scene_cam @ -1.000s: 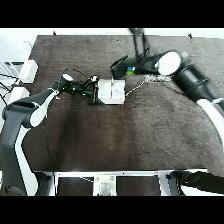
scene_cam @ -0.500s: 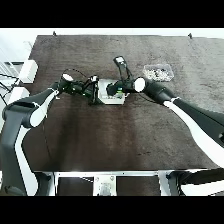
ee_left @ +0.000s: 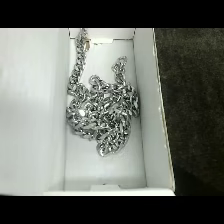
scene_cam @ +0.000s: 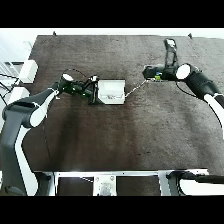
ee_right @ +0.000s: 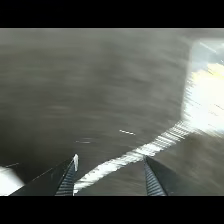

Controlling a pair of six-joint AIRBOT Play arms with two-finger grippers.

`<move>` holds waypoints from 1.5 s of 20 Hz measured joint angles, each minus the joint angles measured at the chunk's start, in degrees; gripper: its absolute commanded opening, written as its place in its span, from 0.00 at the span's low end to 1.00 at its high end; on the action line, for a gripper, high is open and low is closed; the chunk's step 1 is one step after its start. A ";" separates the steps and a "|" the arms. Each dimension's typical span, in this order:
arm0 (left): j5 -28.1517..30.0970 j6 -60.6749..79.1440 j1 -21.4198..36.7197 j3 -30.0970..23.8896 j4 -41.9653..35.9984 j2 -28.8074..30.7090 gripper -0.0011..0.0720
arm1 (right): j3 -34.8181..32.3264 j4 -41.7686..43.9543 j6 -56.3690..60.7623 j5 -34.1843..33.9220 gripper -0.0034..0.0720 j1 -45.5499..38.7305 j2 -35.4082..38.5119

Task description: Fold the box and place the chain.

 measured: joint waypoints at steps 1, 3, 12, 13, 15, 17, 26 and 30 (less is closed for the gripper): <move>0.00 0.00 0.00 0.00 0.00 0.00 0.51 | -0.09 1.27 0.52 -0.76 0.70 -1.38 -1.81; 0.02 0.00 0.00 0.00 0.02 0.00 0.51 | 0.76 3.80 0.98 -2.19 0.70 -2.97 -6.47; 0.07 -0.02 0.00 0.00 0.02 0.00 0.51 | 11.65 7.80 1.33 -3.91 0.07 -2.49 -22.18; 0.09 -0.02 0.00 0.00 0.02 0.00 0.51 | 12.28 7.78 1.27 -3.87 0.07 -2.56 -22.49; 0.20 -0.02 0.00 0.00 0.02 0.00 0.51 | 13.00 7.69 0.79 -2.01 0.07 -2.60 -21.59; 0.20 -0.02 0.00 0.00 0.02 0.00 0.51 | 13.42 7.69 -0.87 0.81 0.07 -1.92 -18.10; 0.15 -0.02 0.00 0.00 0.02 0.00 0.51 | 13.75 3.50 -5.16 14.12 0.07 6.86 6.64; 0.13 -0.04 0.00 0.00 0.02 0.00 0.51 | 13.62 -1.01 -1.92 18.08 0.07 12.11 11.91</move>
